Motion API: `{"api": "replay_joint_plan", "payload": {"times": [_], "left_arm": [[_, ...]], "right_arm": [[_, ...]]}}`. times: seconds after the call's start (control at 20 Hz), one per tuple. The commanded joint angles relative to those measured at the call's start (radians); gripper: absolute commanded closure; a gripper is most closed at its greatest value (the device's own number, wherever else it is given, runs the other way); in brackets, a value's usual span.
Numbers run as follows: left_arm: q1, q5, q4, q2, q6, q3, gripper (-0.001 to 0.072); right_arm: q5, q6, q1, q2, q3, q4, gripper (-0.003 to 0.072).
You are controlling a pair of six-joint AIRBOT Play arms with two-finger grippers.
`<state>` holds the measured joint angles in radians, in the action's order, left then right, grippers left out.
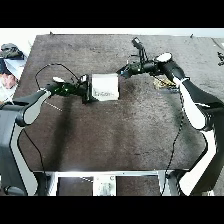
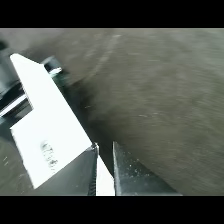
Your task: Fold the box and place the chain.
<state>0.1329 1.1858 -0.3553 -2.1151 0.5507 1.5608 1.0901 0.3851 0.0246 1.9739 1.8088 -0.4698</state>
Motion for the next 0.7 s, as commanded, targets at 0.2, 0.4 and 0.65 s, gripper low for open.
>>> {"api": "replay_joint_plan", "payload": {"times": [0.2,0.4,0.65], "left_arm": [[-0.001,0.000,0.000,0.000,0.000,0.001,0.0434],[-0.001,0.000,0.000,0.000,0.000,0.000,0.0434],[-0.001,0.000,0.000,0.000,0.000,0.001,0.0434]], "right_arm": [[0.190,-0.143,-0.040,0.005,0.007,-0.003,0.0509],[0.196,-0.157,-0.079,0.005,0.007,-0.105,0.0508],[0.163,-0.230,-0.107,0.005,0.007,-0.140,0.0404]]}}
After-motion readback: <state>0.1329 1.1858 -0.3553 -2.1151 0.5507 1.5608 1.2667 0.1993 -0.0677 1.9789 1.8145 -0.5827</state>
